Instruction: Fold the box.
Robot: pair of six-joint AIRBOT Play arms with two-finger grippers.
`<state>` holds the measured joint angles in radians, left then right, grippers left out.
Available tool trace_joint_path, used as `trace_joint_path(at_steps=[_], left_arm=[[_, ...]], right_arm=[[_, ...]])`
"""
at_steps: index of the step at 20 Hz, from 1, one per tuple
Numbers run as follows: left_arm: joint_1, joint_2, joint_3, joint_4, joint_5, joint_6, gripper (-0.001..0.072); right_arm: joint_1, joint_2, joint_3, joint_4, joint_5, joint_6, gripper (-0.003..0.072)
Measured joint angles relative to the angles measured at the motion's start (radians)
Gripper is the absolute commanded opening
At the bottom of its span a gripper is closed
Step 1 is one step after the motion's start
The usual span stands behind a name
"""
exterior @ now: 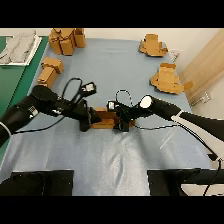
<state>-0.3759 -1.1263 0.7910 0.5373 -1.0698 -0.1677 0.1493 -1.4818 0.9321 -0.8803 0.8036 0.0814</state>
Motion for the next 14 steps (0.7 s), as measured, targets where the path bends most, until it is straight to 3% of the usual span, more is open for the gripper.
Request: trace_joint_path(at_steps=[8, 14], left_arm=[[-0.077, -0.140, 0.027, -0.087, 0.443, -0.002, 0.0013], [-0.083, -0.250, 0.048, -0.063, 0.528, -0.063, 0.0014]], right_arm=[[0.000, 0.000, 0.000, 0.001, 0.000, 0.000, 0.0402], [0.000, 0.000, 0.000, 0.001, 0.000, 0.000, 0.0402]])
